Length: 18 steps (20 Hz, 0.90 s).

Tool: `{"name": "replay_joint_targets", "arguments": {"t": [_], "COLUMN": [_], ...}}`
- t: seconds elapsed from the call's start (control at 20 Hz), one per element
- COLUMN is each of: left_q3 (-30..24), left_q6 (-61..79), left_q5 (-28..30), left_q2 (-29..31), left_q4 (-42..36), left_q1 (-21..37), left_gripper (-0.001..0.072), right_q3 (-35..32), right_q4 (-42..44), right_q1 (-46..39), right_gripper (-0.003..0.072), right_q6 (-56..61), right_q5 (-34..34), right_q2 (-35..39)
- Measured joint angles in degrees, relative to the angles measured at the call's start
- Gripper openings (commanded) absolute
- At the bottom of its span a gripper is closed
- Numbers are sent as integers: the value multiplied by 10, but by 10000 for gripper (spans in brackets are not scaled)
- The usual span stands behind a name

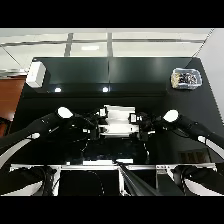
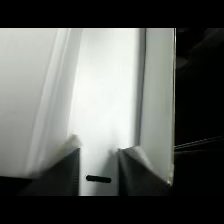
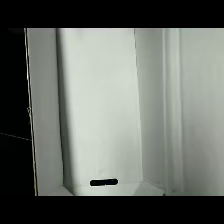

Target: Fold the box and place the chain.

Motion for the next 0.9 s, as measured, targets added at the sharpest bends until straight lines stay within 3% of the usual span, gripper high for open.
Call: {"name": "replay_joint_targets", "arguments": {"t": [0.1, 0.25, 0.4, 0.55, 0.7, 0.9], "left_q3": [8, 30, 44, 40, 9, -32], "left_q6": [-43, -188, -366, -563, -707, -754], "left_q5": [-5, -45, -101, -140, -164, -247], "left_q2": [19, 68, 132, 170, 174, 112], "left_q4": [44, 175, 308, 382, 365, 225], "left_q1": [6, 36, 100, 195, 289, 367], "left_gripper": [28, 28, 28, 31, 28, 23], "right_q3": [0, 0, 0, 0, 0, 0], "right_q4": [0, 0, 0, 0, 0, 0], "right_q1": [0, 0, 0, 0, 0, 0], "right_gripper": [246, 246, 245, 245, 245, 245], "right_q6": [0, 0, 0, 0, 0, 0], "right_q5": [0, 1, 1, 1, 1, 1], "right_q2": [0, 0, 0, 0, 0, 0]}}
